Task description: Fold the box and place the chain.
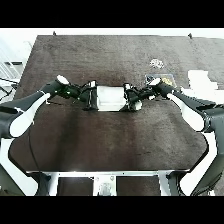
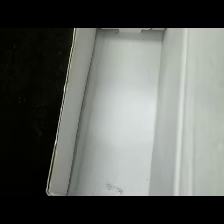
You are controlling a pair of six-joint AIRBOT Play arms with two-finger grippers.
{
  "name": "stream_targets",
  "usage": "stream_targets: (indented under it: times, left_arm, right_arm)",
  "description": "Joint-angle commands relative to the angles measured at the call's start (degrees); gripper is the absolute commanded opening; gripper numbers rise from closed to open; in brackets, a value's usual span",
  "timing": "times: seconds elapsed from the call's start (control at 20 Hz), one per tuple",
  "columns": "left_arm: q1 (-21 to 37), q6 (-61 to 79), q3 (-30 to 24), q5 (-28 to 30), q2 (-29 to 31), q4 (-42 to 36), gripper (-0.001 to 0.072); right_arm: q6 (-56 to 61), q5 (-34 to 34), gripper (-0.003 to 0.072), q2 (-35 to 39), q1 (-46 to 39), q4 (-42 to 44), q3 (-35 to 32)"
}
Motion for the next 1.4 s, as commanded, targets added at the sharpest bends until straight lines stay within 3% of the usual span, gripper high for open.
stream_targets:
  times: [0.0,1.35]
  left_arm:
    - [0.0,2.1,0.1,-0.2,-0.2,-2.7,0.0708]
    - [-1.7,1.5,0.0,2.0,-2.1,-2.3,0.0707]
  right_arm:
    - [0.0,0.2,0.0572,0.0,0.1,0.0,0.0]
    - [-0.2,0.2,0.0572,0.0,0.1,0.0,0.0]
